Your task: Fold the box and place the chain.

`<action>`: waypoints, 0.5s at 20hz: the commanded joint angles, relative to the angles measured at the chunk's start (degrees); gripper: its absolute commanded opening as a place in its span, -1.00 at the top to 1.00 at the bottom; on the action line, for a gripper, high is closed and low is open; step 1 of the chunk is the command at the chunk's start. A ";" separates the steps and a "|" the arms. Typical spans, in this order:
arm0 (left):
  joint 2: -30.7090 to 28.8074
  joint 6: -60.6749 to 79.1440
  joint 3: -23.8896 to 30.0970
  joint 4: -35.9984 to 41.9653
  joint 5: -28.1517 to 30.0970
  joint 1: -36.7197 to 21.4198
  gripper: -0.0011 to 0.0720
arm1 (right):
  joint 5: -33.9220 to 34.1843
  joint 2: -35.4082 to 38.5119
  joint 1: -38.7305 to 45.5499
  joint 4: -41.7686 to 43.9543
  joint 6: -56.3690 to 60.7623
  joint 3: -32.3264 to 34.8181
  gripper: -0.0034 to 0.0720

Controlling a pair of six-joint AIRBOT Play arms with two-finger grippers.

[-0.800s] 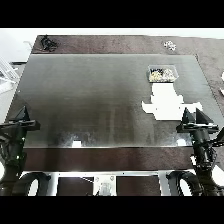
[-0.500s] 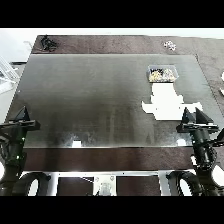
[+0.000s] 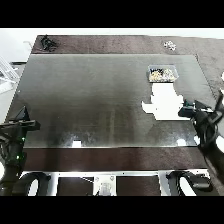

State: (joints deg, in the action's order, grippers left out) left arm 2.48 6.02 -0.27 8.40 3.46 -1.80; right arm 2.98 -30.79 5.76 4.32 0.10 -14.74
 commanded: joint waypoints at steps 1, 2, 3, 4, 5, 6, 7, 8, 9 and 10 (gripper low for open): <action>0.00 0.00 0.00 0.00 0.00 -0.04 0.91 | -15.87 -20.00 10.51 -1.73 4.72 -10.82 -0.28; 0.00 0.00 0.00 0.00 0.00 -0.04 0.91 | -22.23 -23.91 14.19 -6.58 9.81 -13.86 -0.27; 0.00 0.00 0.00 0.00 0.00 -0.04 0.91 | -30.29 -27.45 18.23 -15.87 18.86 -17.68 -0.27; 0.00 0.00 0.00 0.00 -0.02 -0.04 0.91 | -37.77 -30.51 21.90 -26.91 28.76 -21.90 -0.27; 0.00 0.00 0.00 0.00 0.00 -0.04 0.91 | -45.05 -33.66 25.46 -39.08 38.29 -26.91 -0.28; 0.00 0.00 0.00 0.00 0.02 -0.04 0.91 | -50.29 -36.13 28.39 -48.28 44.65 -31.36 -0.34; 0.00 0.00 0.02 0.00 0.00 -0.04 0.91 | -54.25 -38.18 31.43 -54.93 49.59 -35.65 -0.49; 0.00 0.00 0.00 0.00 0.00 -0.04 0.91 | -56.96 -39.47 34.14 -58.29 51.84 -39.04 -0.50; 0.00 0.00 0.00 0.00 0.00 -0.04 0.91 | -59.06 -40.54 36.81 -60.06 52.57 -42.38 -0.49; 0.00 0.00 0.00 0.00 0.00 -0.04 0.91 | -60.89 -41.51 38.99 -61.22 52.83 -45.42 -0.49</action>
State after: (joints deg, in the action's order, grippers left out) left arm 2.48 6.00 -0.27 8.40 3.46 -1.80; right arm -45.67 -67.37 37.32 -42.39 42.09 -50.54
